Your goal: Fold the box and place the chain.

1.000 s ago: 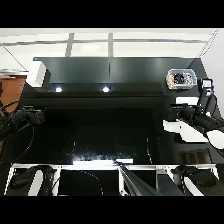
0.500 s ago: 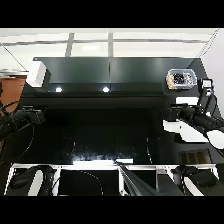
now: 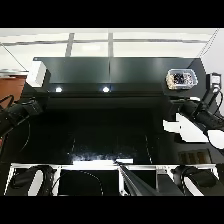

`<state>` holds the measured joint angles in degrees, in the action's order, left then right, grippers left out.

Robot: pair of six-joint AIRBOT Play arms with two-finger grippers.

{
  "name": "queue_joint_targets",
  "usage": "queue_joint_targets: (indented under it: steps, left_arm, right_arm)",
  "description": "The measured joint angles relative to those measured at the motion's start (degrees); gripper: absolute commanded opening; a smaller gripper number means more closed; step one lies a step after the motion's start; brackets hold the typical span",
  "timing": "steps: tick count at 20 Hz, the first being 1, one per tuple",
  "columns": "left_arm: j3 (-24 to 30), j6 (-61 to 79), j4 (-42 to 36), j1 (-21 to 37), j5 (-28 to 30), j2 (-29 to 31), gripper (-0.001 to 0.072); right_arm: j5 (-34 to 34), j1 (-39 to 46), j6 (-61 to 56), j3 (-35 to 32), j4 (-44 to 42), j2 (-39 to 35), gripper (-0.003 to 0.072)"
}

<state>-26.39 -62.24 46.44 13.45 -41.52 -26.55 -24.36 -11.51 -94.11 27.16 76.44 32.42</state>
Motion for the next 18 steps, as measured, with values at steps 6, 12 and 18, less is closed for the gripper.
queue_joint_targets:
  steps: [6,12,18]
  left_arm:
    - [-0.2,2.1,-4.5,-11.0,5.8,-8.7,0.0709]
    - [-2.5,2.6,-4.8,-26.3,16.7,-16.8,0.0709]
    - [-4.5,2.7,-3.7,-31.1,17.7,-22.8,0.0709]
  right_arm:
    - [6.8,3.4,0.1,1.1,-2.3,1.2,0.072]
    - [-5.1,37.1,-0.2,16.8,0.0,16.9,0.072]
    - [-29.1,68.2,6.1,33.8,-0.5,37.6,0.072]
